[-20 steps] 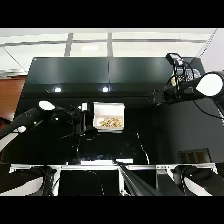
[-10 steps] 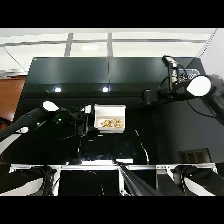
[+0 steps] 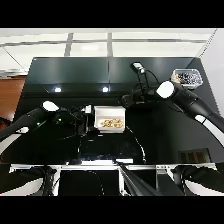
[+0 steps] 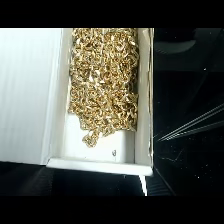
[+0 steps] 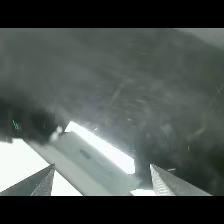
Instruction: Fold the box and place the chain.
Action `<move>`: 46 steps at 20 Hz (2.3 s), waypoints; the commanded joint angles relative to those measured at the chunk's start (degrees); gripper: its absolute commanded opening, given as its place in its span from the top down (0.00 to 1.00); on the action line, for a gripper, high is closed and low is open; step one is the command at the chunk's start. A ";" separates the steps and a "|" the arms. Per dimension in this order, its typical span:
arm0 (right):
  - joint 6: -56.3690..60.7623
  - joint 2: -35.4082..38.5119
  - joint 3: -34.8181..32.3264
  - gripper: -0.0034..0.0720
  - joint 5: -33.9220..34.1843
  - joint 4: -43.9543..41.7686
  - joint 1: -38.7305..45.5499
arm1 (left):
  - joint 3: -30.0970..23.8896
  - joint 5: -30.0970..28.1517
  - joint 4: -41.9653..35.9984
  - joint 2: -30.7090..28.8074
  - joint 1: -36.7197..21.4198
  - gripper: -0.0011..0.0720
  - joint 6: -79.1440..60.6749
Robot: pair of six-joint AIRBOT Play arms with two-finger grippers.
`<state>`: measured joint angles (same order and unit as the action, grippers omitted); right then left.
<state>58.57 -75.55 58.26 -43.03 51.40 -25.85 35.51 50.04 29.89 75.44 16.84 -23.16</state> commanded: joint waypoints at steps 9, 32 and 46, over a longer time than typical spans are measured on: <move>-40.09 -0.55 1.14 0.02 -15.87 -2.95 -4.26 | 0.02 0.00 0.04 0.04 0.04 0.46 0.00; -39.71 -0.87 -2.01 0.64 -13.14 -2.60 -6.60 | 0.02 -0.02 0.07 0.04 0.07 0.46 0.00; -36.26 0.09 -1.97 0.64 -12.33 -0.33 -7.02 | 0.02 0.00 0.07 0.04 0.07 0.46 0.00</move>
<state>21.52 -76.01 56.27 -55.20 51.00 -32.82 35.51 49.98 29.93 75.44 16.86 -23.16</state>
